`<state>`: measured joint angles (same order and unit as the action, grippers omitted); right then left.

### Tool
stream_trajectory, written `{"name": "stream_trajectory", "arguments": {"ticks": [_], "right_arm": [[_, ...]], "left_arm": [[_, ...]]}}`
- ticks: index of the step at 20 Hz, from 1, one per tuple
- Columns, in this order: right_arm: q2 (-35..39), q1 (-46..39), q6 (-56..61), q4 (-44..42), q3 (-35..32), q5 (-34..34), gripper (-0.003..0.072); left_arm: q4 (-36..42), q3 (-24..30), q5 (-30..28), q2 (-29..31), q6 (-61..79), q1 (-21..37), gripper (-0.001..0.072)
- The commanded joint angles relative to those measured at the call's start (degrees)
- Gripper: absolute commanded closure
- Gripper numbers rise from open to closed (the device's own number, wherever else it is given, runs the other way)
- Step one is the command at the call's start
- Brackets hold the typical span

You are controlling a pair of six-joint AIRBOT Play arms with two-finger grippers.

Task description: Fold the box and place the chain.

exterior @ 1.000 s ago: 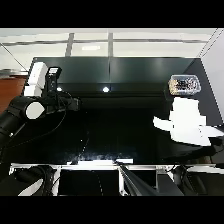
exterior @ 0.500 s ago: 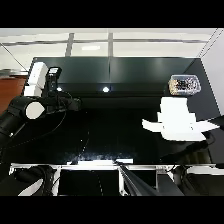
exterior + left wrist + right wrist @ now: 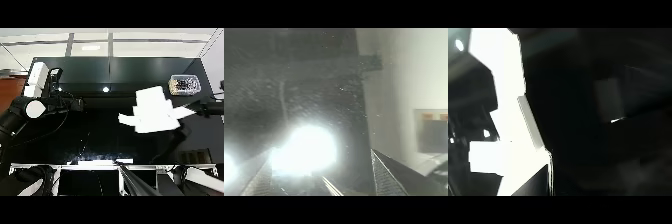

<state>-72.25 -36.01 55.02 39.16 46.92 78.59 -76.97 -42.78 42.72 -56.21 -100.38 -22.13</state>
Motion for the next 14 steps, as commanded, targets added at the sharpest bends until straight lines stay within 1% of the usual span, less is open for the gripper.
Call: {"name": "stream_trajectory", "arguments": {"ticks": [1,3,4,6,7,8,10,11,14], "right_arm": [[13.3,14.2,4.8,-10.2,-11.3,-13.9,0.0663],[21.3,23.3,6.8,-10.1,-16.2,-21.7,0.0662],[24.9,27.1,6.1,-9.2,-18.2,-24.5,0.0662],[31.1,33.6,6.0,-6.7,-22.2,-28.5,0.0662],[33.3,36.0,6.0,-6.3,-24.0,-29.1,0.0662],[35.0,38.5,6.0,-5.8,-25.8,-29.9,0.0662],[36.0,43.0,6.0,-5.9,-28.5,-31.5,0.0662],[36.0,44.8,6.0,-5.9,-29.3,-32.7,0.0662],[36.0,48.5,6.6,-6.4,-30.0,-36.2,0.0662]], "left_arm": [[4.8,0.0,0.6,-1.3,2.4,0.0,0.0007],[7.5,0.0,2.0,-2.8,2.8,1.2,0.0007],[10.5,0.0,3.1,-3.7,4.9,2.6,0.0007],[20.9,0.0,4.5,-5.7,14.3,5.7,0.0007],[26.8,0.0,5.6,-6.8,20.5,7.1,0.0007],[32.5,0.0,8.4,-8.4,27.5,8.3,0.0007],[38.5,0.0,14.2,-12.7,36.5,9.9,0.0007],[39.3,0.0,15.9,-14.9,38.7,10.1,0.0007],[40.9,0.0,18.1,-21.0,44.0,10.1,0.0007]]}}
